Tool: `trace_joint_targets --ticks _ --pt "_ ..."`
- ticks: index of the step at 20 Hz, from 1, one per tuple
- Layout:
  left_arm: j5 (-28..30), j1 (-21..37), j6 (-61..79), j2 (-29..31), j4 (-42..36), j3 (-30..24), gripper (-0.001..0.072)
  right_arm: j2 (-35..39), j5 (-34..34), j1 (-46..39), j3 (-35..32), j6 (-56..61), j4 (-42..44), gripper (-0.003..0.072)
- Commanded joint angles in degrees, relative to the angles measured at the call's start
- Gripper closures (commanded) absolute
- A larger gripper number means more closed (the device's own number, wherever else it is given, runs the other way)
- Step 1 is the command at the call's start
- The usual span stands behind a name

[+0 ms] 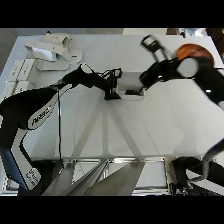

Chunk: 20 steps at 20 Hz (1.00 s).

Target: Fold the box and place the chain.

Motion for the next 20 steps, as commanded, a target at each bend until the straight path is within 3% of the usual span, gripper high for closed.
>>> trace_joint_targets --ticks 1,4,8,15,20 --pt "0.0 0.0 0.0 0.0 0.0 0.0 0.0271 3.0 1.8 -10.3 0.0 5.2 -1.7 0.0346" --pt "0.0 0.0 0.0 0.0 0.0 0.0 0.0271 1.2 1.2 -19.5 0.0 10.1 -5.3 0.0347" --pt "0.0 0.0 0.0 0.0 0.0 0.0 0.0271 -4.0 -4.6 -27.4 0.0 16.7 -6.1 0.0349" --pt "0.0 0.0 0.0 0.0 0.0 0.0 0.0271 -18.9 -16.0 -26.2 0.0 33.8 -10.8 0.0349" --pt "0.0 0.0 0.0 0.0 0.0 0.0 0.0271 -24.4 -26.8 -24.7 0.1 45.5 -11.9 0.0355"
